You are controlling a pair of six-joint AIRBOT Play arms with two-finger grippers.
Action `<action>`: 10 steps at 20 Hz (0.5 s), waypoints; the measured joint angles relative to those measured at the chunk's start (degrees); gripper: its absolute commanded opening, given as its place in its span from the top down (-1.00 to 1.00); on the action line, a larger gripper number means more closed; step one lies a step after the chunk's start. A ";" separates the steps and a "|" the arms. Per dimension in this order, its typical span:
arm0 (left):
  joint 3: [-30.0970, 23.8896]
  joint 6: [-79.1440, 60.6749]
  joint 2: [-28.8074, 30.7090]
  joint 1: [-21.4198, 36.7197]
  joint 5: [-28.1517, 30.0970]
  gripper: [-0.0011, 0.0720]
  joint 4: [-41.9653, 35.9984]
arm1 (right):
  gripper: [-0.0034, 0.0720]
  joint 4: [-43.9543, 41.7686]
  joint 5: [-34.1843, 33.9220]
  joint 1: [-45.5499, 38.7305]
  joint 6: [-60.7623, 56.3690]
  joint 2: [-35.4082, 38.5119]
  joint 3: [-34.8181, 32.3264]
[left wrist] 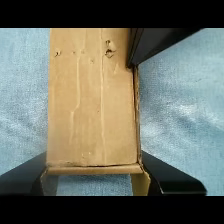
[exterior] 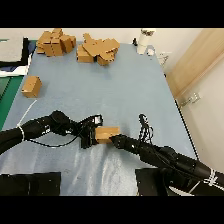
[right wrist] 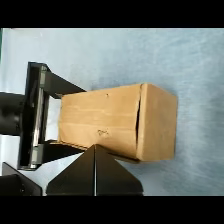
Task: Fold the box.
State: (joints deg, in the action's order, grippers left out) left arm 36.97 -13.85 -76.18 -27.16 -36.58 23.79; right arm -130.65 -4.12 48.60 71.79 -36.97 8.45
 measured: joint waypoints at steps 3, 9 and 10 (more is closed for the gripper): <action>0.00 0.00 0.00 0.00 0.00 -0.66 0.00 | 0.91 3.93 -1.16 -0.02 0.02 2.99 1.68; 0.00 0.00 0.00 0.00 0.00 -0.66 0.00 | 0.91 18.25 -19.58 -10.01 -3.04 4.52 7.69; 0.00 0.00 0.00 0.00 0.00 -0.66 0.00 | 0.91 21.24 -23.89 -12.35 -3.45 3.37 9.62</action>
State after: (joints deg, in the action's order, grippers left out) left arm 36.97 -13.85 -76.18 -27.16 -36.58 23.79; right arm -109.40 -28.01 36.25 68.34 -33.61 18.06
